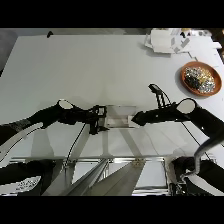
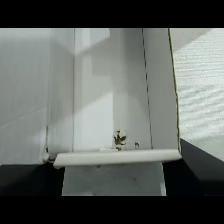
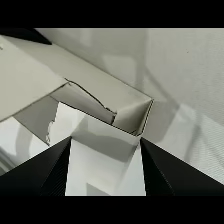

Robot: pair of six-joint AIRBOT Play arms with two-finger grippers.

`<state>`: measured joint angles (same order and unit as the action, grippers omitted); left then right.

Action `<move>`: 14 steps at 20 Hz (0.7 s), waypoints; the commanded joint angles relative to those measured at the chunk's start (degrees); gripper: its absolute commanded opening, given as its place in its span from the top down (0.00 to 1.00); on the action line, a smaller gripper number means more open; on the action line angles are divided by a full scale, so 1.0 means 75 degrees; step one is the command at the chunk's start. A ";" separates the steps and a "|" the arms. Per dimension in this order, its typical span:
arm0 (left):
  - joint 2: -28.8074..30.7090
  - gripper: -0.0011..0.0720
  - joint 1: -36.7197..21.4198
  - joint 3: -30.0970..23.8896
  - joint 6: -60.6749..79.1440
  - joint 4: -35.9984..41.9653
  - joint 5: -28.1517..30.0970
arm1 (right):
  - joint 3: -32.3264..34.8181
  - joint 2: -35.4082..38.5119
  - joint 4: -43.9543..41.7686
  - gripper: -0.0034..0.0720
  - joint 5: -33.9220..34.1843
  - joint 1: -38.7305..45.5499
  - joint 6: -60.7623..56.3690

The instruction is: Fold the box and place the chain.

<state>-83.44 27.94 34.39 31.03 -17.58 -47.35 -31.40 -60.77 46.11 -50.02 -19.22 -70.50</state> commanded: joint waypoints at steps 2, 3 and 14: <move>0.0006 0.78 0.0000 0.0003 0.0000 0.0000 0.0000 | -0.0259 -0.0187 0.1172 0.32 0.0510 -0.0775 -0.1848; 0.0006 0.78 0.0000 0.0006 0.0003 0.0000 0.0000 | -0.0265 -0.0265 0.1288 0.32 0.0574 -0.0924 -0.2095; 0.0006 0.78 0.0000 0.0006 0.0003 0.0000 0.0003 | -0.1125 -0.1067 0.3354 0.35 0.0554 -0.2410 -0.5508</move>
<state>-83.44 27.94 34.39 30.98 -17.58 -47.37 -37.45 -66.35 66.32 -44.14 -34.59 -104.07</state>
